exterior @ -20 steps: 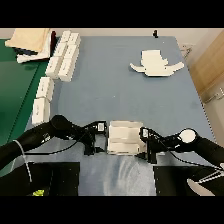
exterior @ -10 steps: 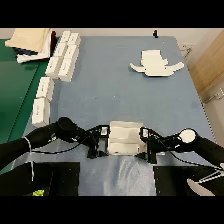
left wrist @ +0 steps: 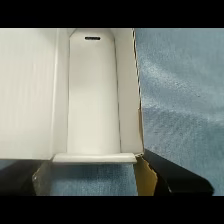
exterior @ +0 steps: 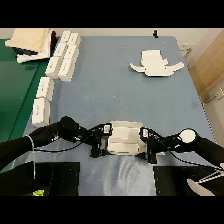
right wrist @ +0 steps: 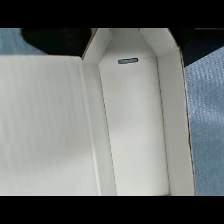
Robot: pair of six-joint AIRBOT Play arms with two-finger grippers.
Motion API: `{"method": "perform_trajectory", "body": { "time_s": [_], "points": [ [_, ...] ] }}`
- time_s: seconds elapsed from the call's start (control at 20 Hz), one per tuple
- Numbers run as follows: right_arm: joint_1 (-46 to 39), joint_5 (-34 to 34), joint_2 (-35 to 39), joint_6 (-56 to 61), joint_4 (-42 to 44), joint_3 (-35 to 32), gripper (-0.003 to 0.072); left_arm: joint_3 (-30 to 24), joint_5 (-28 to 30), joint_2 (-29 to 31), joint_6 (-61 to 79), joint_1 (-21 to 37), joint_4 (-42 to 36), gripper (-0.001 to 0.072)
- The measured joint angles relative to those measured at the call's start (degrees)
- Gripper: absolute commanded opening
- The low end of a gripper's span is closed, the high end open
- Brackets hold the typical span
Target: Fold the box.
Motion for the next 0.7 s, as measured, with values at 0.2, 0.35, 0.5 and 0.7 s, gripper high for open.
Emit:
{"method": "perform_trajectory", "body": {
  "time_s": [0.2, 0.35, 0.5, 0.7],
  "points": [
    [0.0, 0.0, 0.0, 0.0, 0.0, 0.0, 0.0601, 0.0, 1.6, 0.0, -2.5, -1.8, 1.7, 0.0696],
    [0.0, 0.0, 0.0, 0.0, 0.0, 0.0, 0.06, 0.0, 3.1, 0.0, -5.3, -3.0, 3.9, 0.0696],
    [0.0, 0.0, 0.0, 0.0, 0.0, 0.0, 0.0601, 0.0, 4.2, 0.0, -7.4, -3.5, 5.4, 0.0696],
    [0.0, 0.0, 0.0, 0.0, 0.0, 0.0, 0.0601, 0.0, 4.7, 0.0, -8.5, -3.8, 6.1, 0.0696]
  ]
}}
